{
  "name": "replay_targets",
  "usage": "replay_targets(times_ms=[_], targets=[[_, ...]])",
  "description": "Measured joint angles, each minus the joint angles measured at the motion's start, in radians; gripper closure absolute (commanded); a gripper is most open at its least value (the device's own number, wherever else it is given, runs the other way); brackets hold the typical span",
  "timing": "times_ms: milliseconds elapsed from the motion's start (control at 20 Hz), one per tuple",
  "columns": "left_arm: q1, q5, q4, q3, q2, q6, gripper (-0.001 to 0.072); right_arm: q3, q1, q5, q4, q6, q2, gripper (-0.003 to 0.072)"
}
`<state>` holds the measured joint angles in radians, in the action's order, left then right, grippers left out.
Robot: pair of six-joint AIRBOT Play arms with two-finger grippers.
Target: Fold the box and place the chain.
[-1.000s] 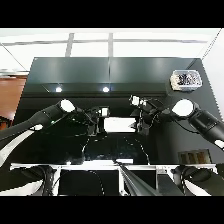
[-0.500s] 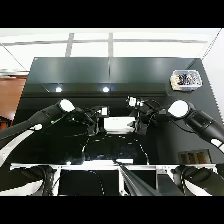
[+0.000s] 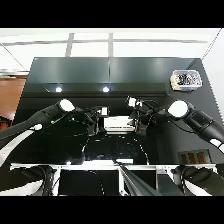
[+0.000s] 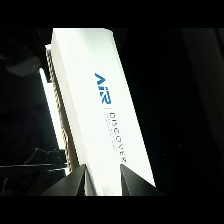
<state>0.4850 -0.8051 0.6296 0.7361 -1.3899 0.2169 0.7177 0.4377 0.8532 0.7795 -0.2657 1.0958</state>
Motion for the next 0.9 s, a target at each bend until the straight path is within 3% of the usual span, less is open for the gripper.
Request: replay_targets(times_ms=[650,700,750,900], targets=[[0.000,-0.002,0.003,0.000,0.000,0.000,0.0362,0.000,0.029,0.005,0.006,-0.007,0.024,0.0441],[0.000,-0.002,0.003,0.000,0.000,0.000,0.0362,0.000,0.031,0.005,0.006,-0.007,0.024,0.0434],[0.000,-0.002,0.003,0.000,0.000,0.000,0.0362,0.000,0.032,0.006,0.006,-0.007,0.024,0.0359],[0.001,-0.005,-0.001,0.000,0.000,0.001,0.0362,0.000,0.035,0.006,0.004,-0.011,0.025,0.0362]])
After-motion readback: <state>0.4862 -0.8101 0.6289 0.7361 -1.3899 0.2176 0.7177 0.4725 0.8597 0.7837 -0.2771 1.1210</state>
